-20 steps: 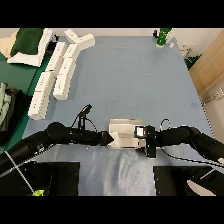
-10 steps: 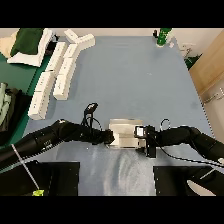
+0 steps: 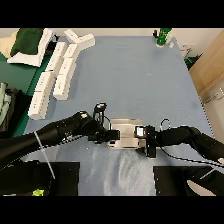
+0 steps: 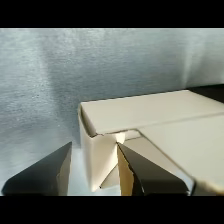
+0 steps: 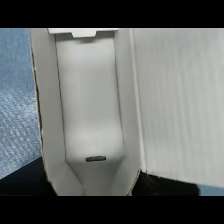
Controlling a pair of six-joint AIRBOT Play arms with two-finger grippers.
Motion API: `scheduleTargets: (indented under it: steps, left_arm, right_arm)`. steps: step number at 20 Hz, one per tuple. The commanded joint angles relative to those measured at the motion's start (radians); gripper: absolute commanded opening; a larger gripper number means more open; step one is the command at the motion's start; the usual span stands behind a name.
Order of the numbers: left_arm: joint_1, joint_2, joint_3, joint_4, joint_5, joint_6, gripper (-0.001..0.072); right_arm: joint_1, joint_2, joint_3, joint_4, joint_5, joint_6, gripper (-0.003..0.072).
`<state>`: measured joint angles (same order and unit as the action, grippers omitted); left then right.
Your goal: Fold the box.
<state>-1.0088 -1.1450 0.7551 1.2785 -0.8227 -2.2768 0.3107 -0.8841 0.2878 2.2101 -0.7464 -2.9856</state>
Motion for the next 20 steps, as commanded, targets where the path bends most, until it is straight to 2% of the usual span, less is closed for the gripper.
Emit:
scheduleTargets:
  steps: [1, 11, 17, 18, 19, 20]
  left_arm:
    - [-0.021, -0.069, 0.087, 0.116, -0.153, -0.100, 0.0403]
    - [-0.113, -0.249, 0.262, 0.199, -0.265, -0.159, 0.0403]
    - [-0.126, -0.282, 0.280, 0.219, -0.288, -0.179, 0.0402]
    - [-0.126, -0.282, 0.280, 0.233, -0.294, -0.201, 0.0321]
    - [-0.126, -0.282, 0.280, 0.251, -0.297, -0.227, 0.0196]
    - [-0.126, -0.282, 0.281, 0.264, -0.290, -0.243, 0.0162]
  right_arm:
    - [0.000, 0.000, 0.000, 0.000, 0.000, 0.000, 0.0485]
    - [0.000, 0.000, 0.000, 0.000, 0.000, 0.000, 0.0485]
    - [0.000, 0.000, 0.000, 0.000, 0.000, 0.000, 0.0485]
    - [0.000, 0.000, 0.000, 0.000, 0.000, 0.000, 0.0485]
    - [0.000, 0.000, 0.000, 0.000, 0.001, 0.000, 0.0484]
    - [0.000, 0.000, 0.000, 0.000, 0.000, 0.000, 0.0485]
